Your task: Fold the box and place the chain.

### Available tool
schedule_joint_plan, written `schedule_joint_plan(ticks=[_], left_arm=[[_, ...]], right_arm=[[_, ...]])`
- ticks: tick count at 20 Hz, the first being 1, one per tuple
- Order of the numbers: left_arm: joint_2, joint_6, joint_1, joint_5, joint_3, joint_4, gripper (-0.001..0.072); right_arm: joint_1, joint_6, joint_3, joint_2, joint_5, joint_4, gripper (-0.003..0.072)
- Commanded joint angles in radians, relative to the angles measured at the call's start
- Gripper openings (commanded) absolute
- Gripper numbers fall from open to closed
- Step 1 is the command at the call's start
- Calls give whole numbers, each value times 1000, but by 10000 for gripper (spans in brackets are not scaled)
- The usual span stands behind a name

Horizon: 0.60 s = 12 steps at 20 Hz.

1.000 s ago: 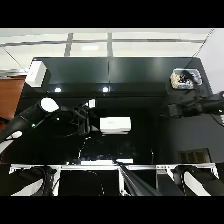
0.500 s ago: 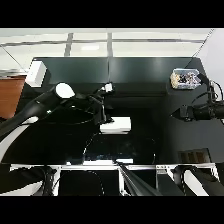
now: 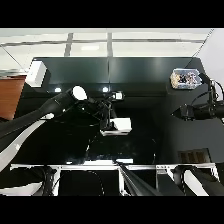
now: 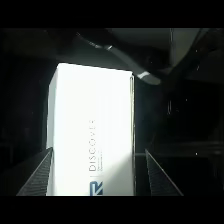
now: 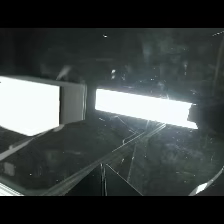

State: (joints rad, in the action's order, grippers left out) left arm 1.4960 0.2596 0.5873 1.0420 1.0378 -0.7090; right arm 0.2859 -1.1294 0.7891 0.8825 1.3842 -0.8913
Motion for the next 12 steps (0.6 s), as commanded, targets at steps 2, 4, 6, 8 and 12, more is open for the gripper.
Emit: schedule_joint_plan(ticks=[2, 4, 6, 8, 12], left_arm=[[6, -24, 33, -11, 2, -66, 711], [6, -24, 52, -47, 2, -100, 712], [8, -24, 73, -77, 2, -102, 712], [8, -20, 97, -94, 2, -103, 711], [10, 140, 139, -187, 2, -206, 711]], right_arm=[[0, 0, -1, -1, -5, 0, 11], [0, 0, -1, -1, -5, 0, 11], [0, 0, -1, -1, -5, 0, 11], [0, 0, -1, -1, -5, 0, 11], [0, 0, -1, -1, -9, 0, 11]])
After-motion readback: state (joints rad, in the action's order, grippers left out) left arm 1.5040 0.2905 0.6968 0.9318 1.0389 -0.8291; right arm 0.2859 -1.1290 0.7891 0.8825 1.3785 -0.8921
